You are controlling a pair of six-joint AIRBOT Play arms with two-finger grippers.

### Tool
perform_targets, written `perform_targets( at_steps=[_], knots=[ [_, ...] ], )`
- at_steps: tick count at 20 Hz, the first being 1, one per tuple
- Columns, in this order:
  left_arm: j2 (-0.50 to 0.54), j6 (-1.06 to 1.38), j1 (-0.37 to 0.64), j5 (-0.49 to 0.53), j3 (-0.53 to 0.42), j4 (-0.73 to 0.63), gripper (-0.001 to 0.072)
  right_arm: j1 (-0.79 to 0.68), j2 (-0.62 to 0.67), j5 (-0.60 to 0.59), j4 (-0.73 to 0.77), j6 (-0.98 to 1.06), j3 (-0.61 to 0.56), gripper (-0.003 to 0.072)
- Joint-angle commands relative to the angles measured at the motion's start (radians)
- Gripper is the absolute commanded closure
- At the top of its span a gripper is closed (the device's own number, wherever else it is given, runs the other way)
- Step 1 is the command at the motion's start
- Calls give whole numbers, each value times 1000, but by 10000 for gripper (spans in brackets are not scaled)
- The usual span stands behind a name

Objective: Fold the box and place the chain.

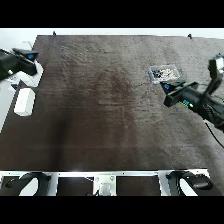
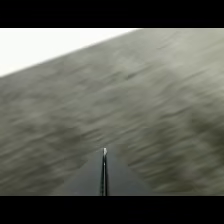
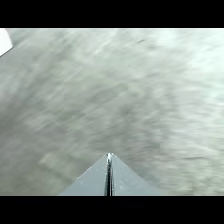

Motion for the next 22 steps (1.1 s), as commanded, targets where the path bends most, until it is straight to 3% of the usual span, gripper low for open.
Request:
perform_targets(
  at_steps=[1, 3, 6, 8, 14, 22],
  knots=[
    [232, 35, -190, 192, -268, -81, 694, -1, 156, -174, -48, 27, -128, 680],
    [312, 96, -308, 259, -387, -81, 694, -2, 229, -194, -53, 27, -196, 680],
    [409, 81, -489, 494, -573, -95, 694, -2, 323, -194, -53, 27, -299, 680],
    [444, 80, -576, 586, -671, -116, 693, -2, 389, -198, -53, 27, -365, 680],
    [443, 81, -624, 582, -781, -130, 687, -2, 490, -196, -52, 27, -489, 679],
    [443, 84, -624, 576, -786, -129, 687, -2, 490, -197, -52, 27, -506, 679]
  ],
)
